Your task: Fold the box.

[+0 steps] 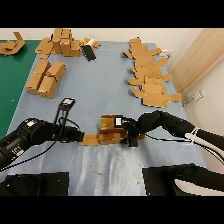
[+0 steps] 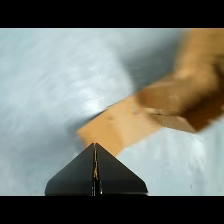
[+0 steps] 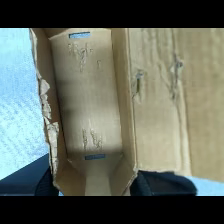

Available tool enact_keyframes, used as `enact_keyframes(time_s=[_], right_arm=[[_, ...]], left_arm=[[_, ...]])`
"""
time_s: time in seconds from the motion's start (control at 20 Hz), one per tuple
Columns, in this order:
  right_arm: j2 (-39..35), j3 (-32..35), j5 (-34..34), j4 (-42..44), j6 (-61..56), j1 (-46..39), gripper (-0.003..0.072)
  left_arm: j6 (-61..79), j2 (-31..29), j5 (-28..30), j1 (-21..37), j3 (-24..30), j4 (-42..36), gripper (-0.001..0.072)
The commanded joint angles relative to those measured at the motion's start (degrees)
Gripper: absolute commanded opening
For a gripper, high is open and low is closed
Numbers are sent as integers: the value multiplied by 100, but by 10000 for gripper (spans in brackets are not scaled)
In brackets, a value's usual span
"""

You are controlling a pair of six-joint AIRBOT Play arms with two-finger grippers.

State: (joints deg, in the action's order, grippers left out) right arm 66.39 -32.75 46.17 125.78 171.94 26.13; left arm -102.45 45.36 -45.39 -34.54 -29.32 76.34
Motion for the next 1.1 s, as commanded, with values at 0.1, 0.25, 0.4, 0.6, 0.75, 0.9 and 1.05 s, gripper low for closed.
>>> enact_keyframes(time_s=[0.1, 0.25, 0.4, 0.6, 0.75, 0.9, 1.05], right_arm=[[-2, -2, 0, 7, 0, 4, 434], [-2, -2, 0, 7, -2, 4, 433], [-2, -2, 0, 7, -2, 4, 434], [-2, -2, 0, 7, 0, 4, 433], [-2, -2, 2, 7, -2, 4, 433], [-2, -2, 0, 7, 0, 4, 434], [-2, -2, 2, 7, -2, 4, 433]], left_arm=[[-1563, -33, 173, 726, 564, -619, 12], [-1528, 76, 413, 726, 584, -1021, 11], [-1217, 424, 651, 726, 581, -1440, 11], [-380, 868, 901, 710, 581, -2380, 11], [398, 1005, 1014, 702, 581, -3281, 11], [590, 1014, 979, 699, 584, -3526, 11], [590, 1014, 935, 699, 623, -3571, 12]])
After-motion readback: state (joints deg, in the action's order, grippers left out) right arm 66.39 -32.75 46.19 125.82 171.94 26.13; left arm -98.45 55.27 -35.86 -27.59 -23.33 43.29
